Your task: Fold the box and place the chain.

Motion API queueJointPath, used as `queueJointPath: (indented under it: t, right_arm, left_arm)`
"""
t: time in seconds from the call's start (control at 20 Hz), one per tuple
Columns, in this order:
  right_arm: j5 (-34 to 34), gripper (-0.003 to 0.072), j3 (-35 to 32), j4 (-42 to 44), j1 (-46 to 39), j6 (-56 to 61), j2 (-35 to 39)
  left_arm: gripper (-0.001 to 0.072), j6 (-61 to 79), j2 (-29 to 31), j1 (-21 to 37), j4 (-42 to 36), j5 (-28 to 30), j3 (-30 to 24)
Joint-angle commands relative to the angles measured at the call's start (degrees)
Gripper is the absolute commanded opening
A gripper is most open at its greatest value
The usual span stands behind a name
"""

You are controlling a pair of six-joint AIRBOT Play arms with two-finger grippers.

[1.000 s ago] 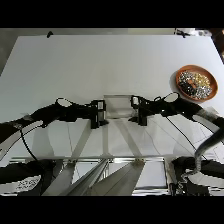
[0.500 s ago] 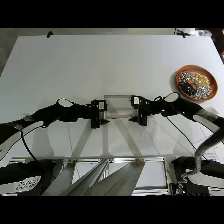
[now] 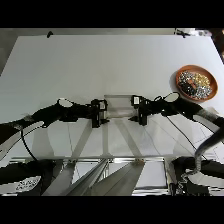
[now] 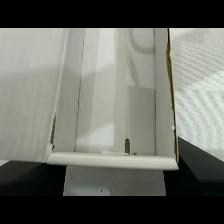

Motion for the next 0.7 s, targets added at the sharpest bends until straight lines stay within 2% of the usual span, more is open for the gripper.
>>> queueJointPath:
  t: [0.0, 0.3, 0.4, 0.6, 0.65]
  right_arm:
    - [0.13, 0.0315, 0.00, 0.02, 0.07, 0.02, 0.00]
    - [1.25, 0.0315, 0.00, -0.81, 0.07, 0.26, 0.04]
    - [1.49, 0.0336, 0.00, -0.96, 0.07, 1.75, 0.24]
    - [1.70, 0.0705, 0.00, -1.57, 0.00, 6.54, 2.05]
    - [1.51, 0.0705, 0.00, -2.80, 0.00, 8.22, 3.17]
  left_arm:
    - [0.0210, 0.00, -0.04, 0.00, 0.11, 0.02, 0.02]
    - [0.0211, -0.02, -0.07, 0.00, 0.11, 0.02, 0.00]
    - [0.0212, -0.02, -0.07, 0.00, 0.13, 0.02, 0.00]
    - [0.0212, -0.02, -0.07, 0.00, 0.11, 0.02, 0.00]
    - [0.0212, -0.02, -0.07, 0.00, 0.13, 0.02, 0.00]
